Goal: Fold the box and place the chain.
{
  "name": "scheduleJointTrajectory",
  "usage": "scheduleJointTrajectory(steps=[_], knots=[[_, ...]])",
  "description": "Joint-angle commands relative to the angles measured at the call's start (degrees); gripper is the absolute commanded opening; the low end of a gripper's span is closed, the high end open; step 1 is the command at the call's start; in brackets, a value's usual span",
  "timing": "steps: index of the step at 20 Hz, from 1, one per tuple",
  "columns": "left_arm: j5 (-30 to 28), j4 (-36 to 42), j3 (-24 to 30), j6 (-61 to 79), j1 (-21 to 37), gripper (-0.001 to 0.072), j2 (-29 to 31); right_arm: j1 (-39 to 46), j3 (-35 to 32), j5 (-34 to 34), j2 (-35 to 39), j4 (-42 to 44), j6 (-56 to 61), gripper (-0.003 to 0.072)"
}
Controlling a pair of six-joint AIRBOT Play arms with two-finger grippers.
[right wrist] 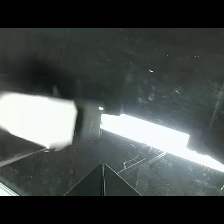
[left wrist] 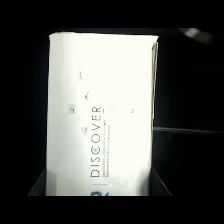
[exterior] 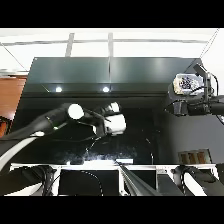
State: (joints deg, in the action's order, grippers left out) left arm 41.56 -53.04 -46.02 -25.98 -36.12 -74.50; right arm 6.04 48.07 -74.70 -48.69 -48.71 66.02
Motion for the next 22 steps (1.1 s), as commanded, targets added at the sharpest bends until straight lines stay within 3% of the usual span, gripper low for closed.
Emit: scheduleJointTrajectory(steps=[1, 5, 8, 10, 14, 16, 19, 20, 21, 22], knots=[[-0.7, -9.2, -0.1, -11.8, 14.0, 0.0288, 4.8, 0.0, 0.0, 0.3, 0.0, 0.0, 0.0, 0.0003], [-3.8, -10.2, -7.4, -17.4, 39.7, 0.0290, 1.0, -0.1, 0.0, 0.7, 0.0, 0.2, 1.3, 0.0003], [-2.4, -10.2, -22.3, -21.0, 52.2, 0.0291, -9.5, -0.1, 0.0, 1.9, 0.0, 0.5, 1.3, 0.0004], [-0.1, -10.2, -33.8, -22.5, 55.3, 0.0291, -18.3, -0.1, 0.0, 2.6, 0.0, 0.6, 2.0, 0.0003], [4.4, -15.1, -55.4, -27.7, 55.8, 0.0291, -35.1, -1.3, 0.0, 3.1, 0.0, 0.7, 4.3, 0.0003], [4.6, -15.9, -60.8, -28.3, 55.3, 0.0291, -40.3, -1.9, 0.0, 4.1, 0.0, 0.5, 5.7, 0.0003], [7.3, -16.0, -64.4, -28.7, 54.4, 0.0294, -45.0, -1.9, 0.0, 6.5, 0.0, 0.4, 5.8, 0.0004], [8.3, -16.0, -64.8, -28.7, 54.1, 0.0379, -45.6, -1.9, 0.0, 7.2, 0.0, 0.5, 5.8, 0.0003], [8.5, -16.9, -64.8, -28.8, 53.6, 0.0689, -45.7, -1.9, 0.0, 7.7, 0.0, 0.4, 5.8, 0.0003], [9.2, -19.2, -65.7, -31.6, 53.3, 0.0711, -45.5, -1.9, 0.0, 7.8, 0.0, 0.5, 5.8, 0.0003]])
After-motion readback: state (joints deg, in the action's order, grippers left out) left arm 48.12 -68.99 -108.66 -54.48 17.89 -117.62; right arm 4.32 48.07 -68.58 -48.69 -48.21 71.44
